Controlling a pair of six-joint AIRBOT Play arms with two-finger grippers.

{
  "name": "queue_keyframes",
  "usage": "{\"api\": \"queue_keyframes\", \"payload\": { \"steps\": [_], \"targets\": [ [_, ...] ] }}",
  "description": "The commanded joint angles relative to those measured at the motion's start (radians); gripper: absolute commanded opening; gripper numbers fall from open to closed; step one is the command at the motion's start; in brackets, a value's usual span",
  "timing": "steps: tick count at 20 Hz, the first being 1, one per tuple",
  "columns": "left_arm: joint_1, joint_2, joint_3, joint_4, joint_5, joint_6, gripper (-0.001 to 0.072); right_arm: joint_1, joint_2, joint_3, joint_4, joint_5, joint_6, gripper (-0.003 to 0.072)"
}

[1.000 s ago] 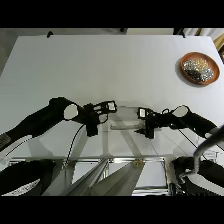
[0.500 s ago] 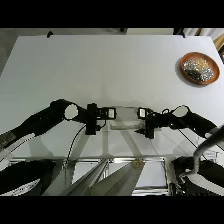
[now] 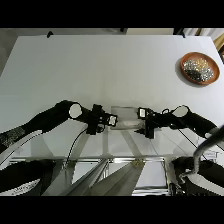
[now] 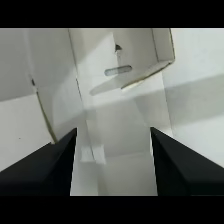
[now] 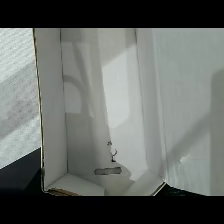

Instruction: Fold the box and place the chain.

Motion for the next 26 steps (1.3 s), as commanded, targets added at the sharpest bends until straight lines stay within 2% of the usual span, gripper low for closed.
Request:
{"api": "queue_keyframes", "payload": {
  "steps": [1,6,10,12,15,16,17,18,22,26],
  "targets": [
    [0.009,-0.003,0.000,-0.060,0.025,0.038,0.0502,0.000,0.000,0.000,0.000,0.000,0.000,0.0341],
    [0.056,0.009,0.000,-0.117,0.005,0.035,0.0496,0.000,0.000,0.000,0.000,0.000,0.000,0.0341],
    [0.053,0.008,0.000,-0.158,-0.008,0.090,0.0480,0.000,0.000,0.000,0.000,0.000,0.000,0.0341],
    [0.050,0.008,0.000,-0.180,-0.028,0.112,0.0402,0.000,0.000,0.000,0.000,0.000,0.000,0.0341],
    [0.023,0.008,0.000,-0.193,-0.040,0.114,0.0387,0.000,0.000,0.000,0.000,0.000,0.000,0.0341],
    [0.012,0.008,0.000,-0.200,-0.040,0.113,0.0359,0.000,0.000,0.000,0.000,0.000,0.000,0.0341],
    [0.001,0.008,0.000,-0.205,-0.040,0.114,0.0259,0.000,0.000,0.000,0.000,0.000,0.000,0.0341],
    [-0.009,0.008,0.000,-0.206,-0.040,0.126,0.0198,0.000,0.000,0.000,0.000,0.000,0.000,0.0341],
    [-0.022,0.008,0.000,-0.231,-0.032,0.151,0.0200,0.000,0.000,0.000,0.000,0.000,0.000,0.0341],
    [-0.039,0.007,0.000,-0.235,0.032,0.151,0.0190,0.000,0.000,0.000,0.000,0.000,0.000,0.0341]
  ]
}}
